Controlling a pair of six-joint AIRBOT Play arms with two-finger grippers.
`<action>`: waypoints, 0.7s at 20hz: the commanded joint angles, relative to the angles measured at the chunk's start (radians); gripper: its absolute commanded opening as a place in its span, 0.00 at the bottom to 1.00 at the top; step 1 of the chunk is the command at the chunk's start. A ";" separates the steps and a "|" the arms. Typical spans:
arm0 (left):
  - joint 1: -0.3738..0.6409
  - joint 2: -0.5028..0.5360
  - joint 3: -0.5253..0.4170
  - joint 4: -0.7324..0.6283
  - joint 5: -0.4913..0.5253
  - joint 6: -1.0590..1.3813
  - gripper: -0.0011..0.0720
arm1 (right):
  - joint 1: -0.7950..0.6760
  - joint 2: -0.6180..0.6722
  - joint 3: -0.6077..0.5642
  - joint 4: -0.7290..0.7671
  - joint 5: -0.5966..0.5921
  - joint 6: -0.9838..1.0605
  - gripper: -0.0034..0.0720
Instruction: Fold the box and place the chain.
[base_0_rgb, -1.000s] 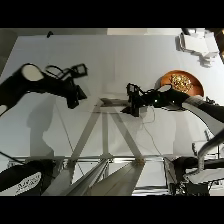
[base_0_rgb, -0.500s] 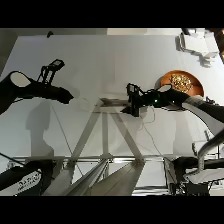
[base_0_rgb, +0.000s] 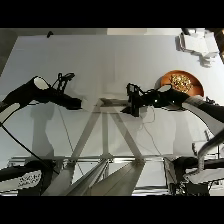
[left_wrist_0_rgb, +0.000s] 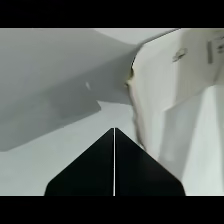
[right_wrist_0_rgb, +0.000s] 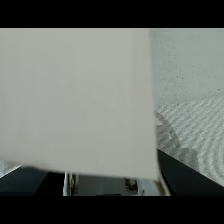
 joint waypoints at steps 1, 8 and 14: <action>-0.019 -0.012 -0.001 -0.182 -0.003 0.077 0.03 | -0.001 0.000 0.000 0.000 0.000 0.000 0.49; -0.073 -0.012 -0.001 -0.366 0.041 0.168 0.04 | -0.001 0.000 0.000 0.000 0.000 0.000 0.49; -0.080 -0.012 -0.001 -0.376 0.026 0.191 0.46 | -0.001 0.000 0.000 0.000 0.000 0.000 0.49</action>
